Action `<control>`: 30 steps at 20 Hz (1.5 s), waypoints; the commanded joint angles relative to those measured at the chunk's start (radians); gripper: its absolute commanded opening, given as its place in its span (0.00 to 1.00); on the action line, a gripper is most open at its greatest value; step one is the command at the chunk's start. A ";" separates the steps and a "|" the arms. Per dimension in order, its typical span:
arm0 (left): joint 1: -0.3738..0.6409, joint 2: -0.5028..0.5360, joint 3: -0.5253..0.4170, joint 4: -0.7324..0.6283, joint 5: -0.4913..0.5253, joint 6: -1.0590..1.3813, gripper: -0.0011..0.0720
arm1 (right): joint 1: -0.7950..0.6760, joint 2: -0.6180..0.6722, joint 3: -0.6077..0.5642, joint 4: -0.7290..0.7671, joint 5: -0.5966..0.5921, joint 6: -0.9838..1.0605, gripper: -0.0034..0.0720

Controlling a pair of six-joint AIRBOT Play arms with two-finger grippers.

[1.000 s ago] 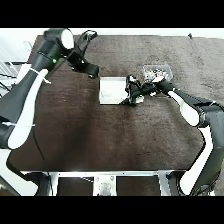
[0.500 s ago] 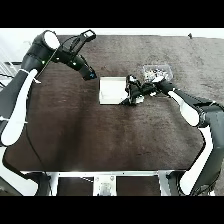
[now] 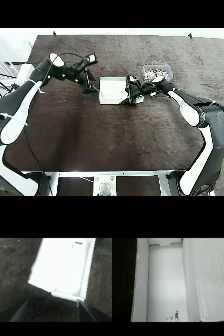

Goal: Fold the box and place the chain.

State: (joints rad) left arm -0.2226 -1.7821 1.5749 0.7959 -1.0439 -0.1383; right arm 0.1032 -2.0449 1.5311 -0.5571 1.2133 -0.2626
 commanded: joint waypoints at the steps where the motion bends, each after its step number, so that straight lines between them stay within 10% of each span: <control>1: 0.012 -0.040 -0.066 -0.111 0.037 0.178 1.00 | 0.001 0.001 0.000 0.000 0.000 0.000 0.78; 13: 0.087 -0.139 -0.065 -0.314 -0.140 0.454 1.00 | 0.001 0.001 0.000 0.000 0.000 0.000 0.78; 30: 0.087 -0.212 -0.047 -0.393 -0.070 0.592 1.00 | 0.001 0.001 0.000 0.000 0.000 0.000 0.78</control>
State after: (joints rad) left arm -0.1360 -1.9831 1.5204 0.4198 -1.1122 0.4461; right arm 0.1032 -2.0449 1.5311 -0.5571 1.2133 -0.2626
